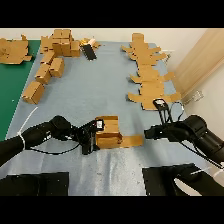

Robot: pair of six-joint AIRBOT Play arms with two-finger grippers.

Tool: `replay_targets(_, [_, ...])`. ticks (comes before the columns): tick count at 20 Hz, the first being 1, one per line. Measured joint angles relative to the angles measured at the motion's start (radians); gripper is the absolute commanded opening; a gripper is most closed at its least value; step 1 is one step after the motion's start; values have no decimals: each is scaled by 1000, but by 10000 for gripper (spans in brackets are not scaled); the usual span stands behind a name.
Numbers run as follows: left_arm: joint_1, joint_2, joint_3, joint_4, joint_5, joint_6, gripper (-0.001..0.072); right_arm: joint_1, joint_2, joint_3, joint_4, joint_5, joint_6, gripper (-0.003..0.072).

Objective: Fold the box.

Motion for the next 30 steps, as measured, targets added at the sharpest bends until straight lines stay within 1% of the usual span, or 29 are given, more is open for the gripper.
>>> replay_targets(2, [0, 0, 0, 0, 0, 0, 428, -52, -12, -19, 60, 20, 1, 4])
replay_targets(5, [0, 0, 0, 0, 0, 0, 427, -87, -59, -47, 155, 75, -34, 5])
replay_targets(9, [0, 0, 0, 0, 0, 0, 428, -101, -119, -67, 311, 126, -121, 4])
replay_targets(12, [0, 0, 0, 0, 0, 0, 428, -97, -137, -72, 429, 148, -181, 4])
replay_targets(14, [0, 0, 0, 0, 0, 0, 427, -96, -144, -73, 478, 156, -207, 4])
replay_targets(19, [0, 0, 0, 0, 0, 0, 427, -95, -150, -78, 547, 160, -246, 4])
replay_targets(27, [0, 0, 0, 0, 0, 0, 427, -95, -151, -98, 536, 161, -257, 4])
replay_targets(30, [0, 0, 0, 0, 0, 0, 428, -95, -155, -99, 578, 178, -279, 4])
